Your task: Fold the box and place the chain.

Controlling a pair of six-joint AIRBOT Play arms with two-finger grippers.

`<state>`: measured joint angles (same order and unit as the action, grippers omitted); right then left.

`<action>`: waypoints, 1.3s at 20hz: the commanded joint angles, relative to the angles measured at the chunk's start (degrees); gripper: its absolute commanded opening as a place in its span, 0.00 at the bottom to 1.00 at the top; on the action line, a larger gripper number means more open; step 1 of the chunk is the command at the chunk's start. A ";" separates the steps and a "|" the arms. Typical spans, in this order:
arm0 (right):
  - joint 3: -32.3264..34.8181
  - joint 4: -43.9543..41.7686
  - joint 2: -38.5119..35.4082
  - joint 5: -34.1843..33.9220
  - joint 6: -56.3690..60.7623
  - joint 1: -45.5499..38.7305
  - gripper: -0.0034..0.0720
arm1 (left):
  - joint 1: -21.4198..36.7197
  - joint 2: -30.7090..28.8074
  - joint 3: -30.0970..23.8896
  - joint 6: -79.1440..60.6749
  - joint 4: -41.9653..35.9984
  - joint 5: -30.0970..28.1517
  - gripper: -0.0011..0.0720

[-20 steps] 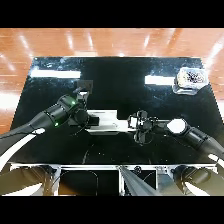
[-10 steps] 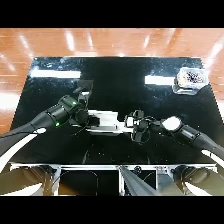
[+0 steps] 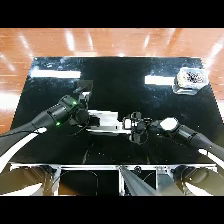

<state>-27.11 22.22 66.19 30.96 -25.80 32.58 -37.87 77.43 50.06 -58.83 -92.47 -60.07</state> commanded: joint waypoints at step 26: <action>-0.81 -6.21 1.03 -0.57 -4.04 3.17 0.45 | -0.17 0.04 -0.02 -0.02 -1.07 0.24 0.05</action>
<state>-27.73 16.23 66.70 30.26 -29.82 34.59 -38.00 77.43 50.04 -58.87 -93.06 -59.72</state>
